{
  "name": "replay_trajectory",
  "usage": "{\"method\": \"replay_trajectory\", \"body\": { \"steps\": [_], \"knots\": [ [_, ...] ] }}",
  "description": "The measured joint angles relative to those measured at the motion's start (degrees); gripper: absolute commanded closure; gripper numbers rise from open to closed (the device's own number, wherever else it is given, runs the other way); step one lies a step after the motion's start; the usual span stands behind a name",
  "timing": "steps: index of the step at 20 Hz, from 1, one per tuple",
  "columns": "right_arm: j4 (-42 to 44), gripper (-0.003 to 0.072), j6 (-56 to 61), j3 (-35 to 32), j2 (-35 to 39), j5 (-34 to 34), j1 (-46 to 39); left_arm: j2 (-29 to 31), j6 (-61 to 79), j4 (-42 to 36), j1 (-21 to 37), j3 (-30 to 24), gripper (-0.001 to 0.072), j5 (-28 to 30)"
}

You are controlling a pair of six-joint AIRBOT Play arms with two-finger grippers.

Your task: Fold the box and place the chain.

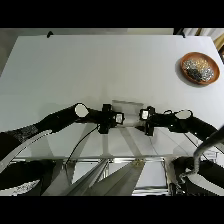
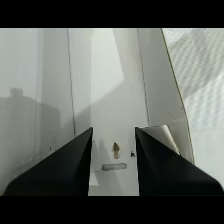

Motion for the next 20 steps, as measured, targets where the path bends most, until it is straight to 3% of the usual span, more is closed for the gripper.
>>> {"method": "replay_trajectory", "body": {
  "steps": [2,5,9,10,13,14,17,20],
  "knots": [
    [0.0,0.0424,0.0,0.0,0.0,0.0,0.0,0.0,0.0,0.0,0.0,0.0,0.0356,0.2],
    [0.0,0.0424,0.0,0.0,0.0,0.0,0.0,-0.1,0.0,0.0,0.0,0.0,0.0092,0.6],
    [0.0,0.0424,0.4,0.0,0.0,0.1,0.0,-0.2,-0.3,0.3,0.0,0.0,0.0098,1.8],
    [0.1,0.0424,0.4,0.0,0.0,0.0,0.0,-0.1,-0.3,0.5,0.0,0.0,0.0170,2.0],
    [0.0,0.0424,0.2,0.0,0.0,-0.1,0.0,0.8,-1.1,1.9,0.0,0.0,0.0538,2.2],
    [0.0,0.0424,0.2,0.0,0.0,-0.1,0.0,1.6,-1.9,1.7,0.0,0.0,0.0613,2.1],
    [0.0,0.0424,0.2,0.0,0.0,-0.1,0.0,4.8,-5.0,2.1,0.3,0.0,0.0705,0.6],
    [0.0,0.0424,0.2,0.0,0.0,0.0,0.0,9.4,-11.9,5.8,1.6,0.0,0.0704,-2.0]
  ]
}}
